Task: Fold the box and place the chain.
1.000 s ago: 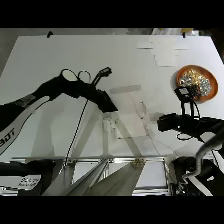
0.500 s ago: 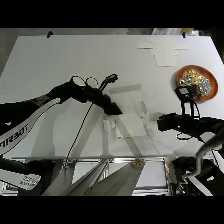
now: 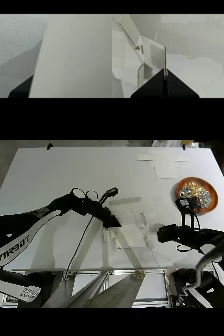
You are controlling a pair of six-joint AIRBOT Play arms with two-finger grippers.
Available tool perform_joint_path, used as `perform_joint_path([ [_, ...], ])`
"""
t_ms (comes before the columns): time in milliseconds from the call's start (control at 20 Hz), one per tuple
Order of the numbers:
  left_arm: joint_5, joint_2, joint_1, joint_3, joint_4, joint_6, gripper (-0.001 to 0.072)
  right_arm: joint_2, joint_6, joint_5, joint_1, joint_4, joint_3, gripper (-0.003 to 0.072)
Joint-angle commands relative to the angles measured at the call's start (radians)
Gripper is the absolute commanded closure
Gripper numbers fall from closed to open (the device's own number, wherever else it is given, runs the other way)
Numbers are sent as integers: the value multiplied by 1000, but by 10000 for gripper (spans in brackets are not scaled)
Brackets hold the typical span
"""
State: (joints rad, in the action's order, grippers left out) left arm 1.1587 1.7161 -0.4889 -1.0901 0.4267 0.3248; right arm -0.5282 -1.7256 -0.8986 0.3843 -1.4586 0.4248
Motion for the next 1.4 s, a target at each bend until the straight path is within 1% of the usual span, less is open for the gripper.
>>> perform_joint_path([
  [0,-19,-1,11,-1,3,-15,505,1,3,1,1,0,0,673],
  [50,-18,-4,21,-1,2,-15,510,1,3,1,1,0,0,673],
  [100,-18,-8,30,-1,1,-15,554,1,3,1,1,0,0,673],
  [150,-18,-14,37,-1,2,-20,636,1,3,1,1,0,0,673],
  [200,-13,-19,42,-1,2,-43,682,1,3,1,1,0,0,673],
  [250,-10,-25,42,-1,3,-79,704,1,3,1,1,0,0,673],
  [400,9,-31,36,-1,5,-217,703,1,3,0,1,0,0,673],
  [500,9,-33,36,-1,5,-239,703,1,6,0,1,1,0,672],
  [550,10,-37,36,-1,5,-238,706,1,6,1,1,1,0,653],
  [650,24,-54,36,-1,5,-238,706,2,7,1,1,5,5,444],
  [700,29,-68,36,-1,5,-229,707,2,7,-3,1,5,11,414],
  [800,34,-104,35,-1,23,-176,709,3,10,-25,1,5,44,408],
  [900,54,-150,22,2,108,-103,713,3,53,-78,1,5,100,408],
  [1000,77,-198,-11,32,193,-70,714,6,111,-150,1,4,159,408],
  [1050,72,-227,-33,65,222,-71,715,8,137,-188,1,3,182,408],
  [1150,24,-276,-71,148,226,-83,714,23,165,-246,1,4,199,408],
  [1250,-92,-292,-100,222,209,-98,711,39,167,-283,1,4,199,408],
  [1350,-208,-290,-125,258,210,-130,710,40,168,-289,1,5,199,408],
])
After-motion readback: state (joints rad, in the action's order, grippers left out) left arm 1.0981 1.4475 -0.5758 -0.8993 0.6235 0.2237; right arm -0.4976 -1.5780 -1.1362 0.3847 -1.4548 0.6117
